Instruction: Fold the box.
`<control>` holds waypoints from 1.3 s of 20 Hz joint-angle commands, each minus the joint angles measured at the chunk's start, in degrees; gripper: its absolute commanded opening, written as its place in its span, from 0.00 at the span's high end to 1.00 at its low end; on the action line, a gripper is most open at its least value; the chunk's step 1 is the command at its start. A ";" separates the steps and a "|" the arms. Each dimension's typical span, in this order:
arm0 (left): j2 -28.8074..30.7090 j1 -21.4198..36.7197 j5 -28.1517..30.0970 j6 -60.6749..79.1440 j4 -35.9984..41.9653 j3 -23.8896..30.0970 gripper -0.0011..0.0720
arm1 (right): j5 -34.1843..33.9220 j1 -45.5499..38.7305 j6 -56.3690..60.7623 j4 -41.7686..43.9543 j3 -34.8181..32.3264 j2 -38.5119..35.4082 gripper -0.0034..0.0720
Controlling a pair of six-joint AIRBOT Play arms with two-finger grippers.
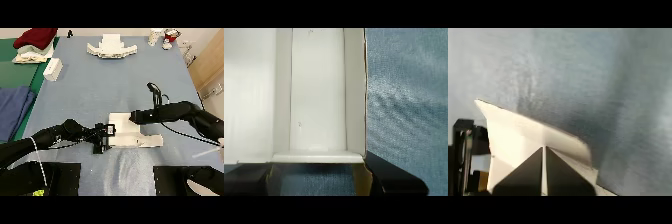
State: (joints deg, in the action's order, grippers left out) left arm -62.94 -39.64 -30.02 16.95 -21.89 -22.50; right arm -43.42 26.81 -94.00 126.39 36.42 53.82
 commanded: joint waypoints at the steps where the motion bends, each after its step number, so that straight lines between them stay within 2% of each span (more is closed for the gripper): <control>1: 0.04 -0.02 0.02 0.00 0.02 -0.04 0.27 | -11.19 0.00 -3.21 -13.27 1.33 -10.43 0.62; 4: 0.04 -0.02 0.02 0.00 0.02 -0.04 0.27 | -25.55 0.13 -21.59 -14.51 -0.81 -18.16 0.61; 5: 0.04 -0.02 0.02 0.00 0.02 -0.04 0.27 | -28.13 0.20 -25.57 -14.97 -2.38 -20.28 0.46; 6: 0.04 -0.02 0.02 0.00 0.02 -0.04 0.27 | -28.74 0.20 -29.24 -16.20 -4.59 -22.12 0.24; 7: 0.04 -0.02 0.02 0.00 0.02 -0.04 0.27 | -28.33 0.20 -32.44 -17.38 -6.69 -23.37 0.16; 10: 0.04 -0.02 0.02 0.00 0.02 -0.04 0.27 | -21.42 0.20 -40.85 -20.94 -12.17 -23.56 0.16; 14: 0.04 -0.02 0.02 0.00 0.02 -0.04 0.27 | -8.92 0.22 -57.51 -18.14 -14.95 -18.69 0.17; 20: 0.04 -0.02 0.02 0.00 0.02 -0.04 0.27 | -5.22 0.22 -68.96 -9.44 -14.95 -10.47 0.17; 21: 0.04 -0.02 0.02 0.00 0.02 -0.04 0.27 | -4.59 0.22 -70.36 -8.50 -14.95 -10.05 0.18; 22: 0.04 -0.02 0.02 0.00 0.02 -0.04 0.27 | -4.55 0.22 -71.58 -7.34 -14.93 -9.86 0.26; 24: 0.04 -0.02 0.02 0.00 0.02 -0.04 0.27 | -4.72 0.92 -72.11 -5.66 -14.93 -9.86 0.49; 25: 0.04 -0.02 0.02 0.00 0.02 -0.04 0.27 | -4.92 1.60 -71.65 -5.68 -14.95 -9.86 0.69; 26: 0.04 -0.02 0.02 0.00 0.02 -0.04 0.27 | -4.94 2.03 -71.41 -5.14 -14.95 -9.84 0.76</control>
State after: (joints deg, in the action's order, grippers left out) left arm -62.94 -39.64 -30.00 16.95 -21.87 -22.50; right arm -48.84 27.81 -163.65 118.78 21.52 43.44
